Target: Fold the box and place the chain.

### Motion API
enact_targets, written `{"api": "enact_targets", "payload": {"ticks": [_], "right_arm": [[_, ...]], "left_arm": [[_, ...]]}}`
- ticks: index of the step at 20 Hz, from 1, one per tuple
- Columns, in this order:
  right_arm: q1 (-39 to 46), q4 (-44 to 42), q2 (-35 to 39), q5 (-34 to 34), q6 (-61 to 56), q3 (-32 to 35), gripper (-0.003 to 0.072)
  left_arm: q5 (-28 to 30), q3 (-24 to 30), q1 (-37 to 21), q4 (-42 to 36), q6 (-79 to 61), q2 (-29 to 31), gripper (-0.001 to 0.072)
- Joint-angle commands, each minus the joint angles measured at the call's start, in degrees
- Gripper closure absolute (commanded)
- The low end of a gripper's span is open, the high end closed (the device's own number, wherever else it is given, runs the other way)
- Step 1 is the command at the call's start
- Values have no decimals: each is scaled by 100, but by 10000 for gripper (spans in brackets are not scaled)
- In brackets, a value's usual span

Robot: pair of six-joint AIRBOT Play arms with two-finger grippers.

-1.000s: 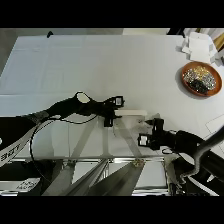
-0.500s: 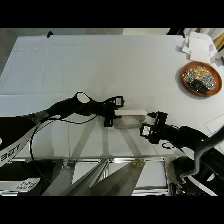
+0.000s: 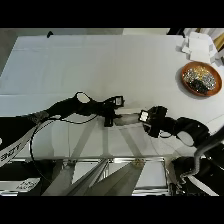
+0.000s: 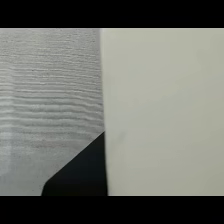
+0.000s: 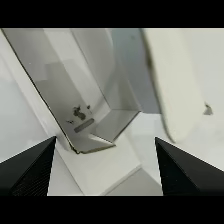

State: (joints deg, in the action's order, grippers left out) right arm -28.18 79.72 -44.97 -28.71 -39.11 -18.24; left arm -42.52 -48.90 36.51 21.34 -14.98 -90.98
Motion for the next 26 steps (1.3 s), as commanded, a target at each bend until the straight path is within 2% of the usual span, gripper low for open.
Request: {"api": "enact_targets", "payload": {"ticks": [1,3,12,18,26], "right_arm": [[496,-1272,-348,-448,1674,-302,24],[717,-2000,-468,-723,2835,-302,24],[2059,-4216,-1071,-1679,6306,-306,23],[2140,-4854,-1784,-1744,6791,-413,24],[2122,-4804,-1912,-1950,6787,-413,24]], "left_arm": [[-13,2,2,9,-7,0,700],[-13,2,2,9,-7,-2,700],[-13,2,2,9,-7,0,700],[-13,0,2,9,-7,-2,700],[-13,2,2,9,-7,-2,700]]}}
